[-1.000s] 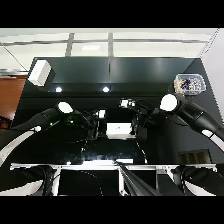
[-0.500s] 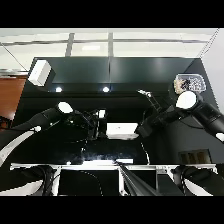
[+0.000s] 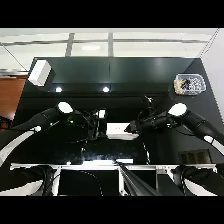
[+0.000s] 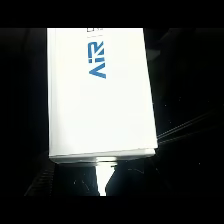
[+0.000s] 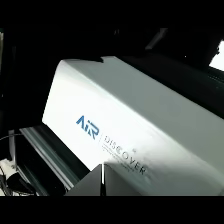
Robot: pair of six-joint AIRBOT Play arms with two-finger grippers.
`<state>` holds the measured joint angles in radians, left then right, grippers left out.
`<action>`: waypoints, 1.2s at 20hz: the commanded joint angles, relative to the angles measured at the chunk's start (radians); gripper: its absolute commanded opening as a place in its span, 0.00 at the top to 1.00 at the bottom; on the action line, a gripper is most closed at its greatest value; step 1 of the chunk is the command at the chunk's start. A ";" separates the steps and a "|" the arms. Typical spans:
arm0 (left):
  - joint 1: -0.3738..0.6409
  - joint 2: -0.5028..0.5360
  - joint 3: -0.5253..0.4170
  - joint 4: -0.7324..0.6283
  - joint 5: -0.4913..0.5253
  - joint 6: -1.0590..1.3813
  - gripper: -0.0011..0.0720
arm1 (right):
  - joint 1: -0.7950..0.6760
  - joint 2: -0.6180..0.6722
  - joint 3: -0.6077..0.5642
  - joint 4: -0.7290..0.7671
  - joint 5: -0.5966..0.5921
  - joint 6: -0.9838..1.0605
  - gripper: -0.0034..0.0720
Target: Fold the box and place the chain.
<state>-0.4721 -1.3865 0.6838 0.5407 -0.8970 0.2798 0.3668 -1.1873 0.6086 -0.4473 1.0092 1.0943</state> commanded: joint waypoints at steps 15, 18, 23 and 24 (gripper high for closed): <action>0.002 0.002 0.000 0.002 -0.001 -0.001 0.29 | -0.254 0.244 0.164 -0.184 0.309 0.006 0.94; 0.010 0.032 0.005 0.050 -0.004 -0.086 0.00 | -0.401 0.339 0.165 -0.246 0.333 0.024 0.94; 0.045 0.181 0.022 0.244 -0.100 -0.336 0.00 | -0.532 0.368 0.165 -0.299 0.354 0.023 0.94; 0.041 0.206 0.027 0.243 -0.133 -0.336 0.00 | -0.538 0.368 0.165 -0.320 0.332 0.023 0.94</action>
